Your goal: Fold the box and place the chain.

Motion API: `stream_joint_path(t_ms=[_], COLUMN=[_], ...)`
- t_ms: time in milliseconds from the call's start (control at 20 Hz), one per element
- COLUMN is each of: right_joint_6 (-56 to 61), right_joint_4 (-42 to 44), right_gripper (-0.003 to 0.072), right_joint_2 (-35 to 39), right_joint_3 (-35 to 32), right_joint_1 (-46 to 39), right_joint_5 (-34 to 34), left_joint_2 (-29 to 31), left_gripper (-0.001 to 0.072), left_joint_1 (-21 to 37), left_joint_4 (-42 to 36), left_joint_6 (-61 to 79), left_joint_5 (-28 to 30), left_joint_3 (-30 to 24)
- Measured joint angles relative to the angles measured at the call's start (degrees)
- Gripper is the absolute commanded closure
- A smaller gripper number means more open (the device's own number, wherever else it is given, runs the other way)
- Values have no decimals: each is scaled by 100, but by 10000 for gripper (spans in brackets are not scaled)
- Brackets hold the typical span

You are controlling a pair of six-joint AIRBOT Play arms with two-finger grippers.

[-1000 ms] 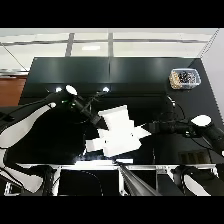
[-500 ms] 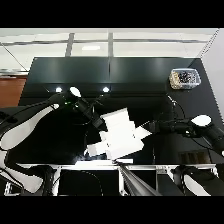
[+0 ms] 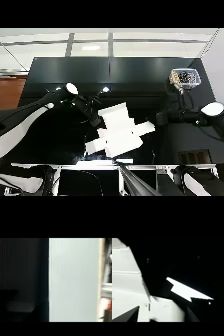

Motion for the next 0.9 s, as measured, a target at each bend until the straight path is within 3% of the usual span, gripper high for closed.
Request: stream_joint_path(t_ms=[150, 350, 600, 900], right_joint_6=[-601, -1202, -1622, -2304], right_joint_4=[-485, -708, -846, -1261], right_gripper=[0, 0, 1, 0], right_joint_2=[0, 0, 0, 0], right_joint_3=[588, 782, 474, -173], right_joint_1=[-48, 286, 876, 1274], right_joint_5=[498, 584, 420, 216], left_joint_2=[487, 752, 680, 592], left_gripper=[681, 681, 680, 679], left_joint_1=[-304, -754, -964, -1012], left_joint_4=[485, 1156, 1508, 1631], left_joint_6=[354, 1137, 1464, 1556], left_joint_5=[470, 1268, 1768, 1917], left_joint_3=[0, 0, 4, 4])
